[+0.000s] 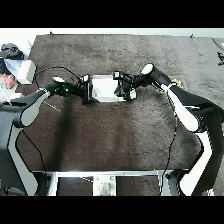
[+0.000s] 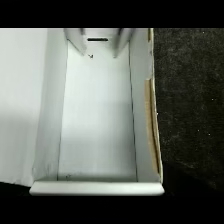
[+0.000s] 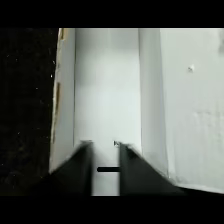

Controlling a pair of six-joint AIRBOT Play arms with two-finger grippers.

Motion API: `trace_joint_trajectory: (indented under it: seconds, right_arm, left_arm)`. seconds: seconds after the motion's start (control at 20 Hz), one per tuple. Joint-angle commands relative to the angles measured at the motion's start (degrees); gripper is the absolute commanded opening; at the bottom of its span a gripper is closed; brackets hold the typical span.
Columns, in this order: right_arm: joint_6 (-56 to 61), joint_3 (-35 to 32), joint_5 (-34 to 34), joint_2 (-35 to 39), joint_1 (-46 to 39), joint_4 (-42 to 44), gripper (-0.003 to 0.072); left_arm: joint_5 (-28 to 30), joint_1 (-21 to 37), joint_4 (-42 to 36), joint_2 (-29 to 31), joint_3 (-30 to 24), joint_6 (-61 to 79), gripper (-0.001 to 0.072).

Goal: Fold the box and place the chain.

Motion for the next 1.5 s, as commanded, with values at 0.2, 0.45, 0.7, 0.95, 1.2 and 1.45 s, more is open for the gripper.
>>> trace_joint_trajectory:
  seconds: [0.2, 0.45, 0.7, 0.95, 1.2, 1.45]
  right_arm:
    - [19.6, 0.0, 4.1, 6.1, -2.9, -8.1, -0.0029]
    - [42.3, 0.1, 2.8, 8.7, -10.1, -8.1, -0.0029]
    - [54.2, -3.8, 2.7, 8.6, -16.4, -8.1, -0.003]
    - [52.8, -12.9, -3.0, 8.6, -17.7, 0.1, -0.003]
    - [50.2, -16.0, -5.0, 6.5, -16.5, 6.2, -0.003]
    - [45.6, -16.0, 2.3, 3.3, -15.7, 19.2, -0.003]
  left_arm:
    - [0.0, 0.0, 0.0, 0.0, 0.0, 0.0, 0.0348]
    - [0.1, 0.0, 0.0, 0.0, 0.0, 0.0, 0.0348]
    - [0.1, 0.0, 0.0, 0.0, 0.0, 0.0, 0.0348]
    - [0.1, 0.0, 0.0, 0.0, 0.0, 0.0, 0.0348]
    - [0.0, 0.0, 0.0, 0.0, 0.0, 0.0, 0.0348]
    - [0.0, 0.0, 0.0, 0.0, 0.0, 0.0, 0.0347]
